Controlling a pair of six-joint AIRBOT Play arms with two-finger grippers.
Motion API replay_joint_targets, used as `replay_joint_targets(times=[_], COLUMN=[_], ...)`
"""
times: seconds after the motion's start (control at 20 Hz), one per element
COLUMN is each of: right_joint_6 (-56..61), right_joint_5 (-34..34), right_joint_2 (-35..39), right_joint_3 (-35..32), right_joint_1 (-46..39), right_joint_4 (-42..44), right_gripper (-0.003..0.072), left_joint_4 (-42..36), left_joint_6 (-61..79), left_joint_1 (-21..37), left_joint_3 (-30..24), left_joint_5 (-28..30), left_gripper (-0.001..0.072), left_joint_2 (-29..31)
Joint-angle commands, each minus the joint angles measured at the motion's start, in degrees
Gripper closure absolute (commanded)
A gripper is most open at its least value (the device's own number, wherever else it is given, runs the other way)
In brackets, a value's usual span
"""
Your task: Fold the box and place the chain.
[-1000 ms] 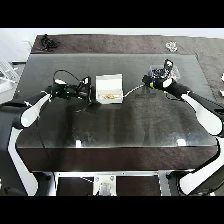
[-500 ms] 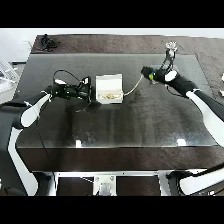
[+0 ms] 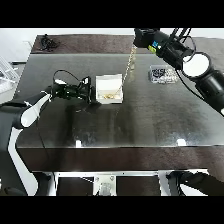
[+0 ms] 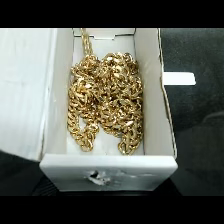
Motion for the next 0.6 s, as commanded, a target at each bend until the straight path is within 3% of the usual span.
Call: replay_joint_targets(times=[0.0, 0.55], right_joint_6=[-1.38, -1.11], right_joint_5=[-0.33, -0.33], right_joint_2=[3.43, -0.09], right_joint_3=[0.04, -2.49], right_joint_1=[5.16, 7.80], right_joint_4=[-0.31, -0.20], right_gripper=[0.0676, 0.0675], left_joint_4=[0.00, 0.00], left_joint_6=[0.02, 0.04], left_joint_1=[0.00, 0.00], left_joint_3=[0.02, 0.02], left_joint_5=[0.02, 0.02], left_gripper=[0.0342, 0.0342], left_joint_2=[0.00, 0.00])
